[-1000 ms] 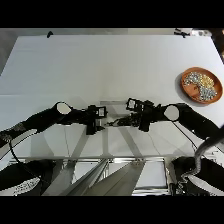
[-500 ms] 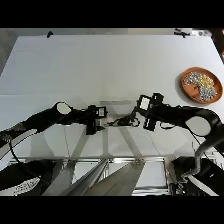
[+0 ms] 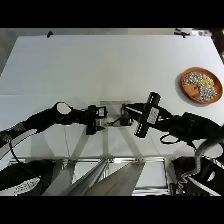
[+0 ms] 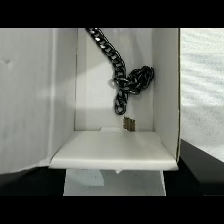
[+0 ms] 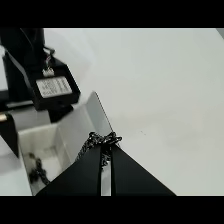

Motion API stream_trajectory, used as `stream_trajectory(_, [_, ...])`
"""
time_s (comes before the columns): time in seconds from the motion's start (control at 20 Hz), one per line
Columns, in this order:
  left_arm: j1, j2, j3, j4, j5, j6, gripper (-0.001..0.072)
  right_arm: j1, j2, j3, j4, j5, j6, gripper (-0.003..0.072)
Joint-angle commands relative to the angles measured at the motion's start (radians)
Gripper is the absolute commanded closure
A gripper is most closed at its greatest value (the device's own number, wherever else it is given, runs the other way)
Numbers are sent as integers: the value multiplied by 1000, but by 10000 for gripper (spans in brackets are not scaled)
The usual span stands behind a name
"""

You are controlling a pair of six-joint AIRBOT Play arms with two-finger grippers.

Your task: Fold the box and place the chain.

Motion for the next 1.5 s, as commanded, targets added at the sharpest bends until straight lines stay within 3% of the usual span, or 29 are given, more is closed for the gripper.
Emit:
stream_trajectory(0.0, [0,0,1,0,0,0,437,38,-45,0,12,-51,151,675])
stream_trajectory(0.35, [0,0,1,0,0,0,437,38,-284,0,79,39,290,675])
stream_trajectory(0.8, [0,0,0,0,0,0,437,37,-475,0,98,47,459,668])
stream_trajectory(0.85, [0,0,0,0,0,0,437,37,-475,0,98,40,474,625])
stream_trajectory(0.95, [0,0,0,0,0,0,437,37,-475,0,115,14,477,620])
stream_trajectory(1.05, [0,0,0,0,0,0,437,37,-474,0,143,8,477,479])
stream_trajectory(1.25, [0,0,1,0,0,0,437,-17,-430,1,200,16,476,477])
stream_trajectory(1.35, [0,0,0,0,0,0,437,-92,-368,10,195,91,472,425])
stream_trajectory(1.45, [0,0,0,0,0,0,437,-169,-285,14,162,192,414,425])
